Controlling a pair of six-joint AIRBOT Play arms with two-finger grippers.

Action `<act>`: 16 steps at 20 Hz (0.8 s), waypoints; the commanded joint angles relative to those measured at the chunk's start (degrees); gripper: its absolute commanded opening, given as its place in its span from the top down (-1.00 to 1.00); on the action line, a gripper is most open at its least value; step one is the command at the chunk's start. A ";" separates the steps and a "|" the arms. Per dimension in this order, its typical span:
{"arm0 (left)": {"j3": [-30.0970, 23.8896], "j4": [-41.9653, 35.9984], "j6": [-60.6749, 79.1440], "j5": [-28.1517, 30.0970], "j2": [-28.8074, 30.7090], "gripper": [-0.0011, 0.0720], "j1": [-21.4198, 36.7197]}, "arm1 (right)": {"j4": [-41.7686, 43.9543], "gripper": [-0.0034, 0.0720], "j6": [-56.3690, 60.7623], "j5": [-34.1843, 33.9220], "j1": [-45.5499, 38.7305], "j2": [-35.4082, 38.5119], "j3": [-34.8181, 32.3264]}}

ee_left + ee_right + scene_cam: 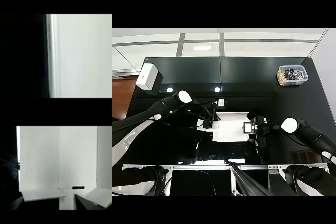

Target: Fold the box and place the chain.

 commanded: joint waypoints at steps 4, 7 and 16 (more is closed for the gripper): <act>0.04 -0.02 -0.02 -0.09 -0.02 0.90 -0.02 | 3.91 -0.96 -4.37 -0.35 1.20 -1.16 -0.02; 0.04 -0.02 -0.02 -0.04 -0.02 0.90 -0.02 | 2.78 -0.96 -4.94 2.27 1.70 -1.49 -0.02; 0.04 -0.02 -0.02 -0.07 -0.02 0.90 -0.02 | 2.82 -0.96 -4.90 3.34 1.75 -1.57 -0.09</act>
